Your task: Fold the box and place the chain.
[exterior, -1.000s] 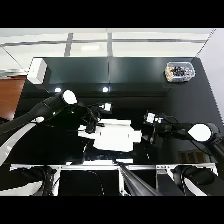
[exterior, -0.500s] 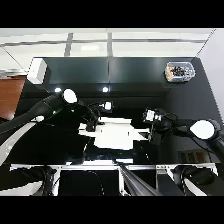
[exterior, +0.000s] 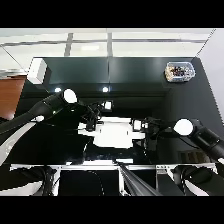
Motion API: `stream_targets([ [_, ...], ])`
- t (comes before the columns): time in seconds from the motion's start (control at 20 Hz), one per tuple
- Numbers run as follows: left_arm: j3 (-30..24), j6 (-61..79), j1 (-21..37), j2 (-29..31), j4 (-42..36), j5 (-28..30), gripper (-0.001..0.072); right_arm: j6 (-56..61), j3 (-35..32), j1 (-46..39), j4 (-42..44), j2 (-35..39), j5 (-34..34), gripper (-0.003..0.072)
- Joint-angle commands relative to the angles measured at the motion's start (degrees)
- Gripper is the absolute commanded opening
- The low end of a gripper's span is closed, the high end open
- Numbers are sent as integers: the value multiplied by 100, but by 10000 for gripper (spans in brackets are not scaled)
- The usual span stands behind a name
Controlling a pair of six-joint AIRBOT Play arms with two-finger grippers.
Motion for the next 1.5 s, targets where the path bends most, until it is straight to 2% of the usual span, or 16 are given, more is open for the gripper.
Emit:
stream_targets([
  [0.0, 4, -44, 4, -4, 17, 42, 24, -61, -7, 321, -61, -254, -17, 663],
  [0.1, 4, -44, 4, -4, 17, 37, 24, -59, -74, 498, 92, -334, -35, 663],
  [0.35, 4, -44, 0, -4, 15, 33, 24, -57, -348, 870, 820, -345, -1008, 663],
  [0.7, 4, -44, 0, -4, 15, 9, 24, 136, -284, 1025, 791, -258, -1679, 663],
  [0.8, 4, -44, 0, -4, 15, 13, 24, 262, -249, 1021, 708, -127, -1714, 663],
  [1.05, 4, -44, -2, -4, 15, 11, 24, 264, -229, 1021, -177, 31, -1797, 663],
  [1.3, 4, -44, -7, -4, 13, -11, 24, 264, 44, 675, -114, 31, -1569, 663],
  [1.45, 4, -44, -7, -4, -9, -11, 24, 254, 55, 214, 339, 15, -1554, 663],
])
